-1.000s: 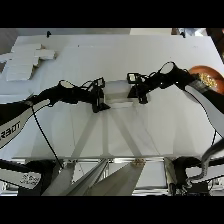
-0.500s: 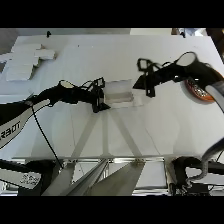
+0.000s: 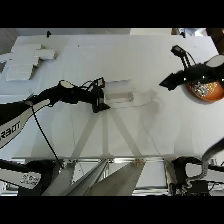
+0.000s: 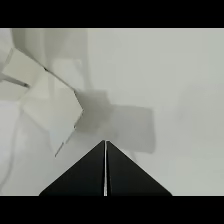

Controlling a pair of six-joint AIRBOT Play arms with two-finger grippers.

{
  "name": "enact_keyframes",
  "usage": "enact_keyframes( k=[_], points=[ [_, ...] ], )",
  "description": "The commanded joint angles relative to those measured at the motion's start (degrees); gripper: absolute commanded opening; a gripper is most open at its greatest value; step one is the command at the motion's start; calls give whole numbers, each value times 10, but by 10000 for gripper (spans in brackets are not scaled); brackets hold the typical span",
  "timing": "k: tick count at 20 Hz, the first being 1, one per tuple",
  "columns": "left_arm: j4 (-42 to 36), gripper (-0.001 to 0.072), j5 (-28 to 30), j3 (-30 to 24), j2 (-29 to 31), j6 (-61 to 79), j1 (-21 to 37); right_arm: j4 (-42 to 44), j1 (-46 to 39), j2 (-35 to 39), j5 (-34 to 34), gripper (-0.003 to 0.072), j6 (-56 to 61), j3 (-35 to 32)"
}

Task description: Fold the box and place the chain.

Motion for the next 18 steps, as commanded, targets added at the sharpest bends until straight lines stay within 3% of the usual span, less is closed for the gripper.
enact_keyframes(
  k=[1,8,18],
  points=[
    [0,479,0,0,0,0,0,-12,-9,-22,-17,16,69,-51],
    [0,479,0,0,0,0,0,56,56,-88,-19,16,82,-63],
    [0,479,0,0,0,0,0,139,80,-96,-11,14,67,-63]
  ],
)
